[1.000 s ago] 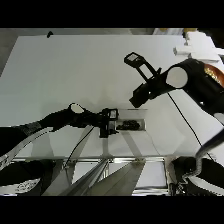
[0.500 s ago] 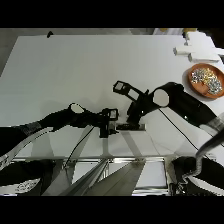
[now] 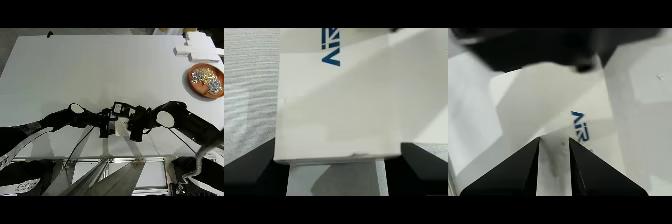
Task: Fold the box and place the chain.
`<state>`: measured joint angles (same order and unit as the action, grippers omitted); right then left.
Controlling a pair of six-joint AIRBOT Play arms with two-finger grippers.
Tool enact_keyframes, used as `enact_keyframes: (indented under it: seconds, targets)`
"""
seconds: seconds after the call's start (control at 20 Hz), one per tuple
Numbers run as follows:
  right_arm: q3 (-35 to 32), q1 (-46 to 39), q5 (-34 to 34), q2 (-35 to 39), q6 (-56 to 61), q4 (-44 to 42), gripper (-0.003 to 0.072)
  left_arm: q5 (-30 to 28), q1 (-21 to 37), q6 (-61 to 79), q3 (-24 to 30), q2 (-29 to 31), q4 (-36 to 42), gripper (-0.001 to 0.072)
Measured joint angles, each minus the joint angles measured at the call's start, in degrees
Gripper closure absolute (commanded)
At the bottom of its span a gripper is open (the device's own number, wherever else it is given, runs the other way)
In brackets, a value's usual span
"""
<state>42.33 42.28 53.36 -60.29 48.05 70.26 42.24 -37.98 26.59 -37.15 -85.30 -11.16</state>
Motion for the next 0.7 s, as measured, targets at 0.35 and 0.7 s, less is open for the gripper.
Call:
enact_keyframes:
  seconds: [0.35, 0.7]
  targets:
    - [-0.44, 0.98, -0.17, 2.67, -4.59, 0.46, 0.0457, 0.0, 0.0, -0.02, 0.0, 0.0, 0.0, 0.049]
    - [-1.49, 1.03, 0.66, 3.65, -7.61, 2.43, 0.0461, 0.02, 0.0, -0.02, 0.0, 0.0, 0.0, 0.049]
